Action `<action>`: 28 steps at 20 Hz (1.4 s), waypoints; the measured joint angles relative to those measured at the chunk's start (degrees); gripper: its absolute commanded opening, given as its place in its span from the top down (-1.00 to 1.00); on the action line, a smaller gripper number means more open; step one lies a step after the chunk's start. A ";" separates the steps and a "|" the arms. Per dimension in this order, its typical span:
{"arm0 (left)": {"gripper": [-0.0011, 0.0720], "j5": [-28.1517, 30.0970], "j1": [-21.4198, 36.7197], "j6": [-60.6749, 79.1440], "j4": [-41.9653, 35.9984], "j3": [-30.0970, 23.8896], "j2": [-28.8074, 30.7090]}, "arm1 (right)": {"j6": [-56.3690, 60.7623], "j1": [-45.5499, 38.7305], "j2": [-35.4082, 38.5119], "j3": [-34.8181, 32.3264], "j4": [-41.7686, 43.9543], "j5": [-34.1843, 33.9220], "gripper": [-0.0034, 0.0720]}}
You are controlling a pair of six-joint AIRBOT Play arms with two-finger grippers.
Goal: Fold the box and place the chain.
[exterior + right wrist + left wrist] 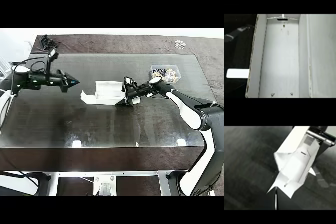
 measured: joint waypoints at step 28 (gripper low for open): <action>0.92 8.90 -4.44 -49.66 9.46 -5.31 -6.93 | 0.02 0.02 0.00 0.00 0.02 0.00 -0.65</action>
